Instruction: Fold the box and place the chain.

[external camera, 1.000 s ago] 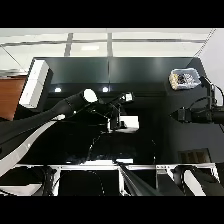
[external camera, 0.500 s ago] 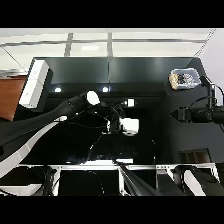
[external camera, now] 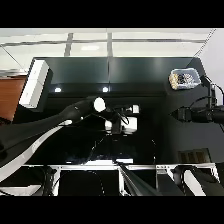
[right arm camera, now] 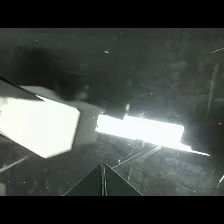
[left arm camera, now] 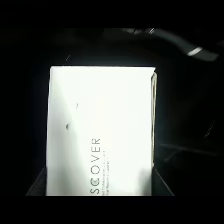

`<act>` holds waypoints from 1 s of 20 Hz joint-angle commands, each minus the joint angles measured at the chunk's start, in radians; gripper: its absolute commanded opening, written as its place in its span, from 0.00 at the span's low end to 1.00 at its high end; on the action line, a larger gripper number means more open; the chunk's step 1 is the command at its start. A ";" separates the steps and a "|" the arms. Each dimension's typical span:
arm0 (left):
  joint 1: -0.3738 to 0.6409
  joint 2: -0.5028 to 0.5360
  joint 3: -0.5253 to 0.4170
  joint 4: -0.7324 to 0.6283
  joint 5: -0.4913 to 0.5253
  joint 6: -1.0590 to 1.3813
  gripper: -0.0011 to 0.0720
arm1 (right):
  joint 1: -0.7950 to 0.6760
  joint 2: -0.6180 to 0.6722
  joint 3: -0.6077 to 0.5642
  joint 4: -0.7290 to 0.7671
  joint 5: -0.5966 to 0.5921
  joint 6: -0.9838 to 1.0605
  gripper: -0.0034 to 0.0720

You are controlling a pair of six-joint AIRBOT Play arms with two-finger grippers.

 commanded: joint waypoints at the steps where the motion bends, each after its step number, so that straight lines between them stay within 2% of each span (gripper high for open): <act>1: 0.060 0.101 0.005 0.373 -0.097 -0.446 0.41 | -0.001 0.001 0.000 0.000 -0.011 0.001 0.06; 3: 0.166 0.179 -0.005 0.504 -0.222 -0.653 0.41 | -0.001 0.001 0.000 0.001 -0.016 0.001 0.06; 6: 0.398 0.293 -0.067 0.581 -0.415 -0.878 0.41 | 0.000 0.001 0.000 0.000 -0.018 0.000 0.06; 12: 0.980 0.518 -0.288 0.556 -0.642 -0.872 0.41 | 0.000 0.001 0.000 0.002 -0.021 -0.002 0.06; 16: 1.285 0.550 -0.308 0.592 -0.605 -0.893 0.42 | 0.000 0.000 -0.001 -0.002 -0.037 -0.003 0.06; 18: 1.376 0.547 -0.309 0.586 -0.539 -0.874 0.42 | 0.000 0.000 -0.002 -0.002 -0.044 -0.006 0.06; 20: 1.429 0.547 -0.313 0.530 -0.424 -0.782 0.42 | 0.000 0.000 -0.002 -0.002 -0.046 -0.006 0.06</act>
